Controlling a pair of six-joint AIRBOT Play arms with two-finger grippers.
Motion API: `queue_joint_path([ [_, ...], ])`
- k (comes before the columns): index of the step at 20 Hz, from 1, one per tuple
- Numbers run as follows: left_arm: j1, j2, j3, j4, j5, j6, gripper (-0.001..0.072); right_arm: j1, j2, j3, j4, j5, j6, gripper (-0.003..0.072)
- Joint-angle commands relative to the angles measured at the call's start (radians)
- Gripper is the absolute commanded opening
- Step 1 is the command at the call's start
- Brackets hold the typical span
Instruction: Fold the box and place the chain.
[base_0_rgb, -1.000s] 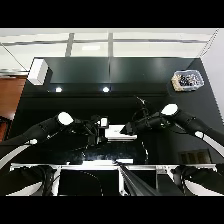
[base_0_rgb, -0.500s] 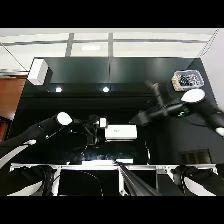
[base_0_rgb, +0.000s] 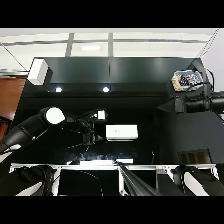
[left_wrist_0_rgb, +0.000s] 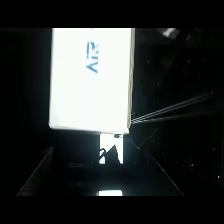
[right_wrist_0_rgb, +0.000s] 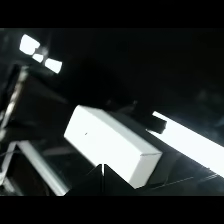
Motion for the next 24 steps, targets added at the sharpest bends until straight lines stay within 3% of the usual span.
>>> queue_joint_path([
  [1, -0.063, -0.004, 0.072, -0.011, 0.028, -0.084, 0.0713, -0.030, 0.011, 0.003, -0.016, -0.034, -0.008, 0.0012],
  [7, -0.152, -0.167, 0.145, -0.156, 0.199, -0.100, 0.0713, -0.030, 0.011, 0.003, -0.015, -0.082, -0.015, 0.0012],
  [12, -0.194, -0.270, 0.220, -0.121, 0.189, -0.101, 0.0714, -0.030, 0.011, 0.002, -0.015, -0.085, -0.023, 0.0012],
  [20, -0.194, -0.294, 0.235, -0.112, 0.098, -0.101, 0.0713, -0.030, 0.011, 0.002, -0.016, -0.089, -0.031, 0.0012],
  [24, -0.195, -0.306, 0.240, -0.089, 0.113, -0.101, 0.0713, -0.030, 0.011, 0.002, -0.016, -0.089, -0.031, 0.0012],
])
